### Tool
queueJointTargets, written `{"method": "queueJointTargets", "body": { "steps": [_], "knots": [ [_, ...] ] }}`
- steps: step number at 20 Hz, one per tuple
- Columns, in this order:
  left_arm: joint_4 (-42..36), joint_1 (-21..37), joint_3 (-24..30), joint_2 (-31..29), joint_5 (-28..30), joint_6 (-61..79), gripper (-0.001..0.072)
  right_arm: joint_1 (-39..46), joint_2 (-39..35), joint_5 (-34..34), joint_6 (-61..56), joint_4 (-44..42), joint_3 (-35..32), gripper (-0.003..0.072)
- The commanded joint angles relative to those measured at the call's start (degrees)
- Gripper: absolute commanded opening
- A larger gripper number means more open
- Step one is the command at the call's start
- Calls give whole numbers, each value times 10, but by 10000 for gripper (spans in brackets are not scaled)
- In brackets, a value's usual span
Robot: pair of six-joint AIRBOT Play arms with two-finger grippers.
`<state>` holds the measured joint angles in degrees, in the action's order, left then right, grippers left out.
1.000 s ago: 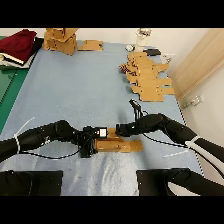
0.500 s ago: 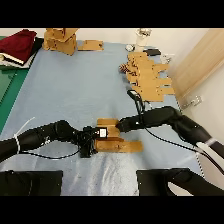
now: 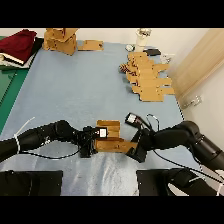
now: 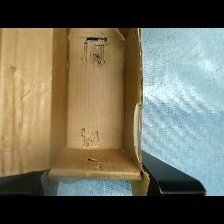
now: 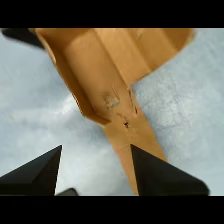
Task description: Fold the box.
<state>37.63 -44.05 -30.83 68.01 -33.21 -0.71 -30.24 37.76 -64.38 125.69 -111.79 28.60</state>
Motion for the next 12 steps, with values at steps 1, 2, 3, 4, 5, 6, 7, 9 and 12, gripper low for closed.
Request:
{"method": "queueJointTargets", "body": {
  "steps": [1, 2, 3, 4, 5, 6, 7, 9, 12],
  "knots": [
    [0, 0, -1, 0, 1, 0, 452, -28, 28, 71, 98, 56, -31, 639],
    [0, 0, -1, 0, 0, 0, 452, -29, 44, 105, 114, 54, -31, 639],
    [0, 0, -1, 0, 0, 0, 452, -29, 58, 140, 130, 54, -31, 639],
    [0, 0, -1, 0, 1, 0, 452, -29, 70, 176, 149, 55, -31, 639],
    [0, 0, -1, 0, 1, 0, 452, -29, 79, 195, 159, 49, -31, 639],
    [0, 0, -1, 0, 0, 0, 452, -29, 87, 201, 164, 39, -31, 639],
    [0, 0, -1, 0, 0, 0, 452, -29, 95, 201, 172, 28, -31, 639],
    [0, 0, -1, 0, 0, 0, 452, -29, 101, 196, 179, 4, -31, 638],
    [0, 0, -1, 0, 1, 0, 452, -29, 100, 194, 181, -5, -31, 569]
  ]
}}
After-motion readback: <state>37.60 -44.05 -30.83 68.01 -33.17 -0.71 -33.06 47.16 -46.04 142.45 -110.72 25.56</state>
